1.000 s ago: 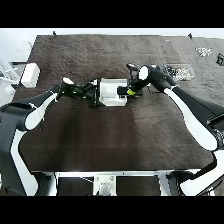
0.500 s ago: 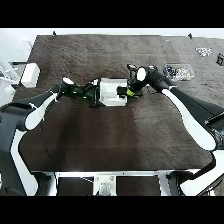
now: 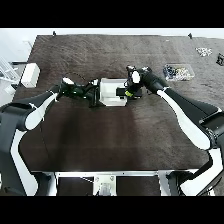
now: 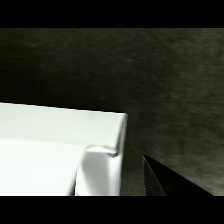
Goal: Fold the box and place the chain.
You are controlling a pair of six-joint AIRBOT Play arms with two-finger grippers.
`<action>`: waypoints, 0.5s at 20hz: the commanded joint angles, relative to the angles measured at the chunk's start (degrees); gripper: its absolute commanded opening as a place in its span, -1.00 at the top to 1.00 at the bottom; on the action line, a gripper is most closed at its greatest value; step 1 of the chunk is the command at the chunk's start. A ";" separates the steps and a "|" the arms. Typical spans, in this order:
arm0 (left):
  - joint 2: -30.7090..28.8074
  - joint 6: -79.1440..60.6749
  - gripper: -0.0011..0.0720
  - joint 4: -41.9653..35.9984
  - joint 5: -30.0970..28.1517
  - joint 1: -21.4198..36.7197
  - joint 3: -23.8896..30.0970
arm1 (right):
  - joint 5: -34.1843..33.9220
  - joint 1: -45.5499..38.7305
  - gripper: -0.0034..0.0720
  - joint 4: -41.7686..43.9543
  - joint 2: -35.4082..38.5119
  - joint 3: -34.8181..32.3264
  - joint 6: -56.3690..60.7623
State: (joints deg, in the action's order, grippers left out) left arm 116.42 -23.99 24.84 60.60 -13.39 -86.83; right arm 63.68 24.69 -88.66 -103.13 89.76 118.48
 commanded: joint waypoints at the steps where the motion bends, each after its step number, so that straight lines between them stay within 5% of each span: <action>1: -0.02 0.02 -0.03 0.02 -0.02 0.07 0.02 | 1.81 0.15 -0.25 -3.08 -0.35 0.68 2.62; 10: 0.00 0.02 -0.03 0.02 0.09 0.07 0.02 | 7.06 0.66 -0.17 -4.98 -3.85 5.99 4.52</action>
State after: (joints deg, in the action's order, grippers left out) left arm 116.42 -23.88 24.82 60.60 -13.37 -86.83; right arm 68.58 25.10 -92.99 -106.04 94.96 121.95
